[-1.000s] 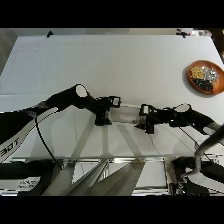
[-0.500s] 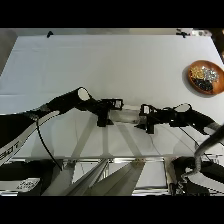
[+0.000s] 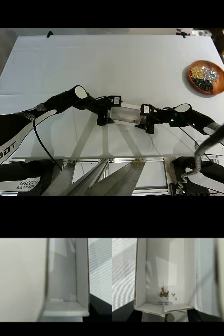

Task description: Fold the box and place the chain.

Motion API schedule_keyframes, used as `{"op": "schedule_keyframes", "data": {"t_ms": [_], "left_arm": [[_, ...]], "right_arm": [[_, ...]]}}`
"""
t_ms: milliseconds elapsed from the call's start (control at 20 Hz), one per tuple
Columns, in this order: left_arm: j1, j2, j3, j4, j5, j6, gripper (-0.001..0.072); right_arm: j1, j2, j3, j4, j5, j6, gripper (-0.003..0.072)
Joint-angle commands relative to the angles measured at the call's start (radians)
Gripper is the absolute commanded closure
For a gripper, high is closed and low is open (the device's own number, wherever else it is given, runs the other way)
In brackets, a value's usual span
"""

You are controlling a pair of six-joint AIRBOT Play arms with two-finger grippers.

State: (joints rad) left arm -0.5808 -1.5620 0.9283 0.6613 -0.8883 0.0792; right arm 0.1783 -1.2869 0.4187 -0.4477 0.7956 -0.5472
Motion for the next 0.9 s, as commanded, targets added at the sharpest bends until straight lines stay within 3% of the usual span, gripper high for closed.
{"op": "schedule_keyframes", "data": {"t_ms": [0,200,550,650,850], "left_arm": [[0.003,-0.001,-0.016,0.002,-0.010,0.000,0.0205],[0.000,0.001,-0.061,-0.003,0.006,0.000,0.0253],[0.001,0.037,-0.089,-0.082,0.071,0.005,0.0275],[0.003,0.053,-0.122,-0.100,0.077,0.018,0.0270],[0.001,0.064,-0.177,-0.163,0.075,0.134,0.0193]], "right_arm": [[0.000,0.000,0.000,0.000,0.001,0.000,0.0226],[0.000,0.000,0.000,0.000,0.001,0.000,0.0226],[0.000,0.000,0.000,0.000,0.001,0.000,0.0226],[0.000,0.000,0.000,0.000,0.001,0.000,0.0226],[0.000,0.000,0.000,0.000,0.001,0.000,0.0226]]}}
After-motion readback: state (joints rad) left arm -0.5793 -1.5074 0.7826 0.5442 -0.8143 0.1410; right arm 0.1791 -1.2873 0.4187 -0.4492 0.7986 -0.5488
